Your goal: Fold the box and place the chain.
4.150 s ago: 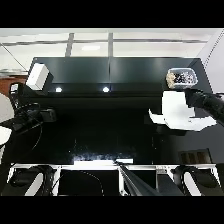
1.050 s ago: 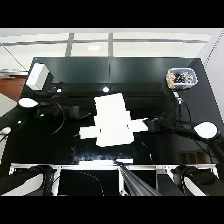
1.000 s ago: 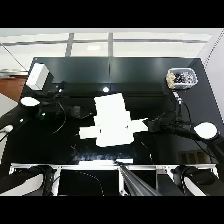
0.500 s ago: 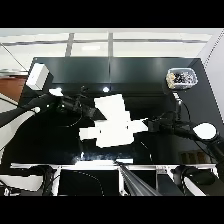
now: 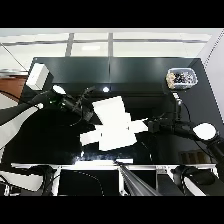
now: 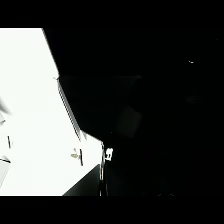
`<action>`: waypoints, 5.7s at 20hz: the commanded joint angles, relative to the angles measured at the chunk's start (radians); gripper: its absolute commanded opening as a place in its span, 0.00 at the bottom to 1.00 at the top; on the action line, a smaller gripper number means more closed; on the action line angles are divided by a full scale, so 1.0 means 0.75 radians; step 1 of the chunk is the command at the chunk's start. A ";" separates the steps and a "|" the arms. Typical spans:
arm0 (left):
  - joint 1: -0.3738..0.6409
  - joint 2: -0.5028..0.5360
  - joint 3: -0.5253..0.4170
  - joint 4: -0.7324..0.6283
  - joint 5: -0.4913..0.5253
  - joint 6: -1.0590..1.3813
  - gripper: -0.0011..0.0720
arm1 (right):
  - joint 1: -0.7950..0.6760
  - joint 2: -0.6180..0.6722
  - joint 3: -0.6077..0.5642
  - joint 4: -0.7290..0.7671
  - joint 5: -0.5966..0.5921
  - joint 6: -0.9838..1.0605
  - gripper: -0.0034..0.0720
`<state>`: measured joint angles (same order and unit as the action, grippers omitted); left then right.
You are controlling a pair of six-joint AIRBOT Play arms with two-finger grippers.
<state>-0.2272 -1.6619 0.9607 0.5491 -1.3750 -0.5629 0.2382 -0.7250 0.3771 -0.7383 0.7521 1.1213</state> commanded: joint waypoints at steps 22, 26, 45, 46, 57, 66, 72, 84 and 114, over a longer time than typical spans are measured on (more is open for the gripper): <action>-0.239 0.512 -0.195 0.204 0.491 0.451 0.05 | -0.127 0.001 0.184 -1.016 -0.045 -0.010 0.99; -0.334 0.498 -0.244 0.378 0.464 0.694 0.05 | -0.124 -0.011 0.173 -0.662 -0.072 -0.333 0.99; -0.297 0.413 -0.308 0.265 0.646 0.787 0.05 | 0.205 -0.140 -0.028 -0.114 0.065 -1.327 0.99; -0.297 0.413 -0.308 0.267 0.646 0.787 0.05 | 0.219 -0.161 -0.028 -0.116 0.046 -1.328 0.99; -0.316 0.414 -0.268 0.270 0.628 0.801 0.05 | 0.225 -0.226 -0.028 -0.111 0.085 -1.377 0.99; -0.334 0.413 -0.256 0.313 0.635 0.775 0.05 | 0.307 -0.237 -0.028 -0.108 0.115 -1.400 0.99; -0.334 0.413 -0.256 0.313 0.631 0.775 0.05 | 0.480 -0.312 -0.027 -0.014 -0.111 -1.399 0.99; -0.343 0.414 -0.256 0.308 0.630 0.765 0.05 | 0.429 -0.303 0.182 -0.220 -0.083 -1.116 0.99; -0.356 0.414 -0.256 0.319 0.637 0.713 0.05 | 0.348 -0.472 0.169 0.066 0.120 -1.437 0.99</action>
<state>-0.4946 -1.3525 0.7673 0.7860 -0.8978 -0.0082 0.4984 -1.0622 0.5156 -0.6708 0.8452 0.0479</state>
